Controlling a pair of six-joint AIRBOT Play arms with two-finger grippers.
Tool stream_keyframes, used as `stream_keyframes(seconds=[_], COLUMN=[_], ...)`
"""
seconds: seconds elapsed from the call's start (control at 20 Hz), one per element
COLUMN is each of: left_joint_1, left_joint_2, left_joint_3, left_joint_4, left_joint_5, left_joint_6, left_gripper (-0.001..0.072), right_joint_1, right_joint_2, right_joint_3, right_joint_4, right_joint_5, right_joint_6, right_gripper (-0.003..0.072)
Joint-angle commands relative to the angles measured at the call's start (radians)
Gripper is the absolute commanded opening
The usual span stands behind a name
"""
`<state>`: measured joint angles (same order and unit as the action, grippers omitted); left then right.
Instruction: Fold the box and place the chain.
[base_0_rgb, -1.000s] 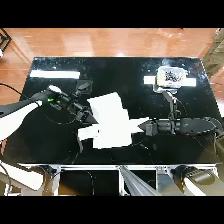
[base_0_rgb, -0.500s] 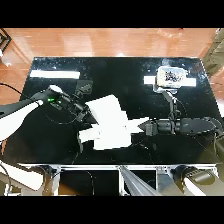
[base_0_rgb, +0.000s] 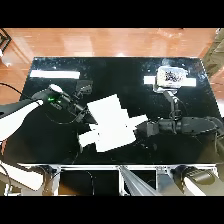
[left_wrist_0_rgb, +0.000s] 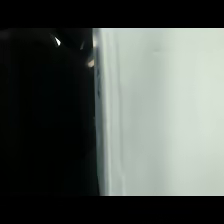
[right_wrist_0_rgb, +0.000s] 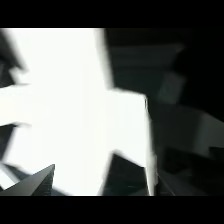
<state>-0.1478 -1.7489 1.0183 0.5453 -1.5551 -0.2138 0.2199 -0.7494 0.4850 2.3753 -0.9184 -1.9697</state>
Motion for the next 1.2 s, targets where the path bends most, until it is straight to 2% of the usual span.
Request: stream_keyframes(seconds=[0.0,0.1,0.25,0.4,0.55,0.6,0.7,0.85,0.95,1.05,1.15], left_joint_1=[-0.003,-0.026,-0.104,-0.19,-0.253,-0.273,-0.301,-0.306,-0.305,-0.305,-0.306], left_joint_2=[0.034,0.099,0.253,0.399,0.486,0.5,0.501,0.499,0.495,0.486,0.473], left_joint_3=[0.007,0.006,-0.023,-0.117,-0.234,-0.266,-0.306,-0.332,-0.334,-0.337,-0.337], left_joint_4=[0.002,0.047,0.161,0.206,0.19,0.174,0.171,0.171,0.17,0.14,0.137], left_joint_5=[0.003,0.032,0.269,0.453,0.597,0.652,0.694,0.728,0.79,0.857,0.855], left_joint_6=[-0.024,-0.056,-0.047,0.034,0.131,0.189,0.316,0.469,0.501,0.501,0.498], left_gripper=[0.0014,0.0013,0.0013,0.0013,0.0013,0.0014,0.0015,0.0015,0.0015,0.0016,0.0017], right_joint_1=[-0.124,-0.238,-0.349,-0.367,-0.367,-0.367,-0.367,-0.367,-0.367,-0.367,-0.357], right_joint_2=[0.001,0.003,0.006,0.006,0.006,0.005,0.005,0.005,0.005,0.005,0.005], right_joint_3=[0.081,0.166,0.217,0.217,0.218,0.218,0.218,0.218,0.217,0.203,0.17], right_joint_4=[-0.18,-0.287,-0.431,-0.55,-0.552,-0.549,-0.542,-0.543,-0.515,-0.385,-0.246], right_joint_5=[-0.154,-0.306,-0.406,-0.395,-0.337,-0.303,-0.251,-0.238,-0.236,-0.223,-0.204], right_joint_6=[0.043,0.039,0.003,-0.017,-0.017,-0.016,-0.016,-0.054,-0.131,-0.241,-0.363], right_gripper=[0.07,0.07,0.07,0.07,0.07,0.07,0.07,0.07,0.07,0.07,0.07])
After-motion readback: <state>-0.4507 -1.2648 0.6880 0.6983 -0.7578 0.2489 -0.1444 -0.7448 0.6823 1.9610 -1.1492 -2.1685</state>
